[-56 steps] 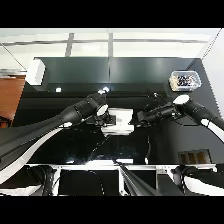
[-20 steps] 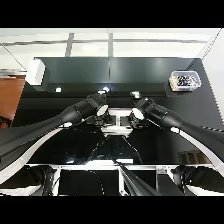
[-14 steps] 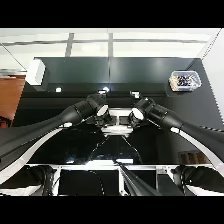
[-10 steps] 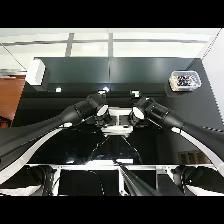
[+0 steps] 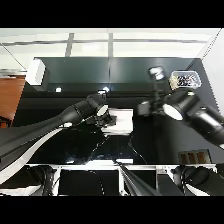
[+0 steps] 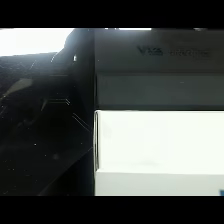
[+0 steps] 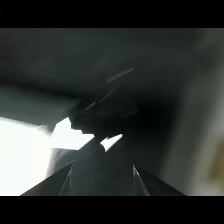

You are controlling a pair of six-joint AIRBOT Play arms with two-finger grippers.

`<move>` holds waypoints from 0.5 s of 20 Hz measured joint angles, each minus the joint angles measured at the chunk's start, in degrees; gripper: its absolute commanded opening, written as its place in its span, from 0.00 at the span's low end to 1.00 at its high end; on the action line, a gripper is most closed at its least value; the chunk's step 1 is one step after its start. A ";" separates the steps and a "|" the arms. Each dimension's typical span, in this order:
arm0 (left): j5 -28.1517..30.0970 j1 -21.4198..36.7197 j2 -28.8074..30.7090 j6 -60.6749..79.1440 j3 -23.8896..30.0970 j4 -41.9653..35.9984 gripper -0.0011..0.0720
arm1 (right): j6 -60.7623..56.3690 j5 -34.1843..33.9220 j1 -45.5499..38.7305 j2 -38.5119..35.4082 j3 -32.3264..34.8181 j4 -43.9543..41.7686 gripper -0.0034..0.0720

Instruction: Fold the box and place the chain.

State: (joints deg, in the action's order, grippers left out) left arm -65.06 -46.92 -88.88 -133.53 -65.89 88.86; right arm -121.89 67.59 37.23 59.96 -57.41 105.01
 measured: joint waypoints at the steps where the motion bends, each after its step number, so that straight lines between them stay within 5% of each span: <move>1: 0.00 0.00 0.00 0.07 0.00 0.00 0.05 | 0.15 -0.68 -2.03 -1.14 0.87 5.70 0.70; 2: 0.00 0.00 0.00 0.07 0.02 0.00 0.05 | 0.11 -3.02 -4.90 -1.70 2.01 10.38 1.00; 8: 0.00 0.00 0.00 0.07 0.02 0.02 0.05 | -1.70 -21.66 -28.81 7.43 2.36 11.91 0.97; 9: 0.02 0.00 0.00 0.04 0.02 0.02 0.05 | -1.14 -23.10 -32.57 10.78 0.11 9.31 0.83; 10: 0.02 0.00 0.00 0.07 0.02 0.02 0.05 | 0.39 -23.69 -35.82 14.43 -2.73 6.25 0.83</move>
State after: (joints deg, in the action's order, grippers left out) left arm -65.04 -46.92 -88.88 -133.47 -65.87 88.88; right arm -121.49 43.90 1.41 74.39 -60.14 111.26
